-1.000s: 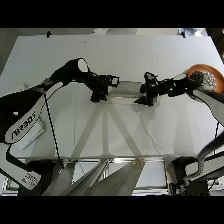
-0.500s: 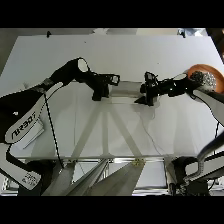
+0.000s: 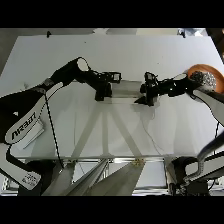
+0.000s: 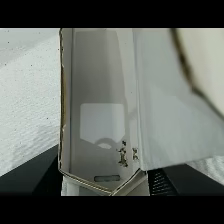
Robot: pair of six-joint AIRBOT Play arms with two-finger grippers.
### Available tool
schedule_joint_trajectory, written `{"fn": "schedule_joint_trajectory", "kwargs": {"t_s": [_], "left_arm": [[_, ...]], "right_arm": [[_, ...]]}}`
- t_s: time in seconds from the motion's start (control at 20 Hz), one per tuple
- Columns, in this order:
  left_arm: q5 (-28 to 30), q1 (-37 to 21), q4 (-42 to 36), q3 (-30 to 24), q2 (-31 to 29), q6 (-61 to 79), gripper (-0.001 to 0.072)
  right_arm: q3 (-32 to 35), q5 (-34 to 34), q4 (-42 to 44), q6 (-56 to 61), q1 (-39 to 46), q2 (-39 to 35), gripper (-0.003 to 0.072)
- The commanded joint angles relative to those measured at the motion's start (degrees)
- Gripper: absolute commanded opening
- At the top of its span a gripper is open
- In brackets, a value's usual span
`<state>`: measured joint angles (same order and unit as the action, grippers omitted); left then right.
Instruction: Fold the box and place the chain.
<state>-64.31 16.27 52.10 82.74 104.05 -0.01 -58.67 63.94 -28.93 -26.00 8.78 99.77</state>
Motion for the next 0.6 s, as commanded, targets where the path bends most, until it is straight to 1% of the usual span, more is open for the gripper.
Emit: {"fn": "schedule_joint_trajectory", "kwargs": {"t_s": [0.0,0.2,0.25,0.3,0.35,0.4,0.45,0.5,0.55], "left_arm": [[-0.46,0.57,-2.60,0.00,0.09,0.00,0.0138],[-0.33,0.96,-3.54,0.00,0.20,0.00,0.0143],[-0.11,0.96,-4.02,0.00,0.22,0.00,0.0171],[0.09,0.96,-4.15,0.00,0.24,-0.02,0.0243],[0.13,0.96,-4.55,0.00,0.35,-0.02,0.0344],[0.15,0.96,-5.20,0.00,0.48,-0.04,0.0364],[0.17,0.96,-5.44,0.00,0.55,-0.04,0.0368],[0.22,0.96,-5.49,0.00,0.55,-0.04,0.0424],[0.31,0.96,-5.84,0.00,0.55,-0.07,0.0500]], "right_arm": [[-0.02,0.02,0.07,0.02,-0.02,0.02,0.0439],[-0.02,0.02,0.07,0.02,-0.02,0.02,0.0439],[-0.02,0.02,0.07,0.02,-0.02,0.02,0.0439],[-0.02,0.02,0.07,0.02,-0.02,0.02,0.0439],[-0.02,0.02,0.07,0.02,-0.02,0.02,0.0439],[-0.02,0.02,0.07,0.02,-0.02,0.02,0.0439],[-0.02,0.02,0.07,0.02,-0.02,0.02,0.0439],[-0.02,0.02,0.07,0.02,-0.02,0.02,0.0439],[-0.02,0.02,0.07,0.02,-0.02,0.02,0.0439]]}}
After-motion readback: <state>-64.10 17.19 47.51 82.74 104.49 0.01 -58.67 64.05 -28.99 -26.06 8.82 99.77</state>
